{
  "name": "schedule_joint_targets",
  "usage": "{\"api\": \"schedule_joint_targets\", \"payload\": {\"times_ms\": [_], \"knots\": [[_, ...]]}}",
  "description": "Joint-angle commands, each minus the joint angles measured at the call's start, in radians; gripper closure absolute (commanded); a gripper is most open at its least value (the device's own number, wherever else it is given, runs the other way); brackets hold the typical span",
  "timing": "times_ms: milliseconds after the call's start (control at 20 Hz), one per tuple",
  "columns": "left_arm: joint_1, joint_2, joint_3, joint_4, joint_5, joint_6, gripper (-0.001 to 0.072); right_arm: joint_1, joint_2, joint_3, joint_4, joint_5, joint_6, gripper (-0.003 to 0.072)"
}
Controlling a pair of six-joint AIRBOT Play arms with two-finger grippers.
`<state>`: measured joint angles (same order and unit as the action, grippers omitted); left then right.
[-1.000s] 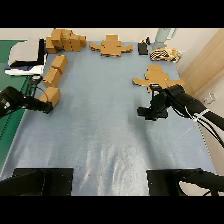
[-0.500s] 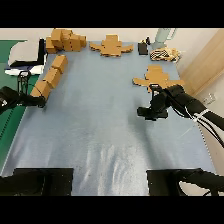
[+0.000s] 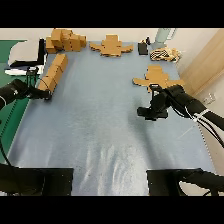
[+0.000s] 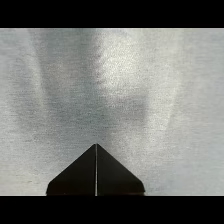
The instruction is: Fold the box.
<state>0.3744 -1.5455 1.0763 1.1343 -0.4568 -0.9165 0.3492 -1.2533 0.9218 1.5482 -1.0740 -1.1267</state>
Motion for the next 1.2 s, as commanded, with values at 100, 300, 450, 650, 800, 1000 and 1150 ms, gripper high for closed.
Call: {"api": "schedule_joint_targets", "payload": {"times_ms": [100,300,450,650,800,1000,1150], "knots": [[-0.024,-0.106,0.145,-0.016,0.000,-0.019,0.0185,0.000,0.000,0.001,0.000,0.000,0.000,0.0681],[-0.026,-0.150,0.178,-0.014,0.001,-0.027,0.0184,0.000,0.000,0.001,0.000,0.000,0.000,0.0681],[-0.024,-0.155,0.178,-0.004,0.005,-0.023,0.0176,0.000,0.000,0.001,0.000,0.000,0.000,0.0681],[-0.024,-0.154,0.179,-0.004,-0.006,-0.024,0.0008,0.000,0.000,0.001,0.000,0.000,0.000,0.0682],[-0.012,-0.131,0.180,-0.003,-0.099,-0.027,0.0008,0.000,0.000,0.001,0.000,0.000,0.000,0.0681],[0.032,-0.041,0.202,0.034,-0.277,-0.027,0.0008,0.000,0.000,0.001,0.000,0.000,0.000,0.0681],[0.051,0.059,0.239,0.034,-0.393,-0.027,0.0008,0.000,0.000,0.001,0.000,0.000,0.000,0.0681]]}}
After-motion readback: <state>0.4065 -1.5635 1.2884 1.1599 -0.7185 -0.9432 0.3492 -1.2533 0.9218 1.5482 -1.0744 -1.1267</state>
